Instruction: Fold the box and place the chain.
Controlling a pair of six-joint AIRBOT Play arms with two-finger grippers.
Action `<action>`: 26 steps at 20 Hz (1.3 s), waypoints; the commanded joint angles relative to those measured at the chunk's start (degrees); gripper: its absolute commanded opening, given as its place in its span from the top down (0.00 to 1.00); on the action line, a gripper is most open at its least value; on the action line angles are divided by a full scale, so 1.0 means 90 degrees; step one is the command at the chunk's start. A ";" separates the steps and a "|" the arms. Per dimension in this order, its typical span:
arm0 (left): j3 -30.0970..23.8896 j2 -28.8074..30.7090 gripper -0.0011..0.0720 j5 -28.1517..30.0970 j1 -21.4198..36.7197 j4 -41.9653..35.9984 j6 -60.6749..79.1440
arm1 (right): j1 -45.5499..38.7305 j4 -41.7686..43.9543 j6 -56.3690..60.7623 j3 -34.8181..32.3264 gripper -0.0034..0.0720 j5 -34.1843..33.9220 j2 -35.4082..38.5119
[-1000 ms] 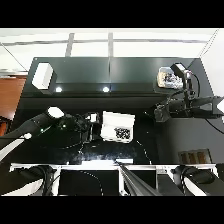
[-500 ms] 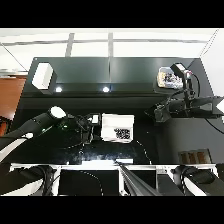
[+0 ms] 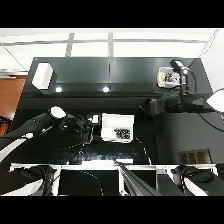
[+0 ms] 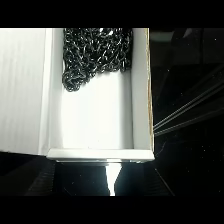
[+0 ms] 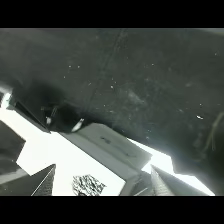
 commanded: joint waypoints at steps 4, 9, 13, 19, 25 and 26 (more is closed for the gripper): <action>0.0005 -0.0005 0.36 0.0005 -0.0002 0.0007 -0.0002 | 0.0304 0.0114 -0.0160 0.0007 0.02 -0.1396 -0.1404; 0.0005 -0.0005 0.36 0.0005 -0.0002 0.0007 -0.0002 | 0.0304 0.0287 -0.3045 0.0024 0.02 0.0806 -0.1433; 0.0005 -0.0005 0.36 0.0005 -0.0002 0.0007 -0.0002 | 0.0413 0.0289 -0.3138 0.0017 0.02 0.1061 -0.1435; 0.0005 -0.0005 0.36 -0.0007 -0.0034 0.0080 -0.0002 | 0.0962 -0.0075 -0.4046 0.0189 0.07 0.0503 -0.1428; 0.0005 -0.0005 0.36 0.0000 -0.0034 0.0075 -0.0002 | 0.0826 0.0112 -0.4172 0.0532 0.07 0.0928 -0.1134; 0.0005 -0.0005 0.36 0.0000 -0.0034 0.0078 -0.0002 | 0.0760 0.0010 -0.4153 0.0369 0.07 0.1025 -0.1098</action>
